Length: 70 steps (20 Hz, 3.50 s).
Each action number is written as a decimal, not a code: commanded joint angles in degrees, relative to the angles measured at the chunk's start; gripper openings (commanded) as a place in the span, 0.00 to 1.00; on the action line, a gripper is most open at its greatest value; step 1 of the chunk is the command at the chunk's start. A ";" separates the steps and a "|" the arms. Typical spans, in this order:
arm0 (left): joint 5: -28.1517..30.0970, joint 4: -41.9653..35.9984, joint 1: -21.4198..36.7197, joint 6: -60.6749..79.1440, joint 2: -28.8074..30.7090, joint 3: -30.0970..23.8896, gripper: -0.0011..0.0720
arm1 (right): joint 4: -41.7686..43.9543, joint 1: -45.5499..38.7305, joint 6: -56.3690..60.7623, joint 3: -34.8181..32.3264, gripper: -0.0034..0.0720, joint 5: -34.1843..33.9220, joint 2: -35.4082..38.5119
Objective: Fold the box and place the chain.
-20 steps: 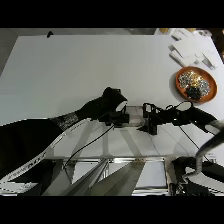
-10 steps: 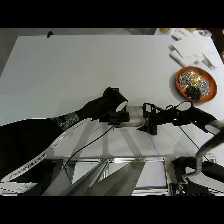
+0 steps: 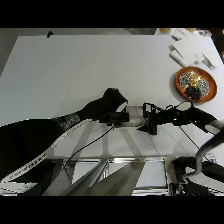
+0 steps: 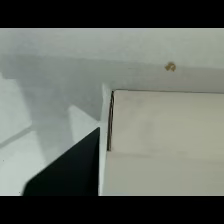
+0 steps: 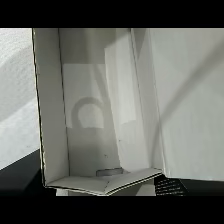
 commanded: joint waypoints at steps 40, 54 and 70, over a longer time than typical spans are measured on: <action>24.28 -64.87 24.85 174.70 12.90 -37.57 0.98 | 0.00 0.00 0.00 0.02 0.59 0.02 0.00; 26.86 -69.75 21.77 173.15 12.11 -37.57 0.98 | 0.00 0.00 0.00 0.02 0.59 0.04 0.00; 29.59 -69.51 19.96 172.95 12.17 -37.57 0.03 | 0.00 0.00 0.00 0.02 0.59 0.02 0.00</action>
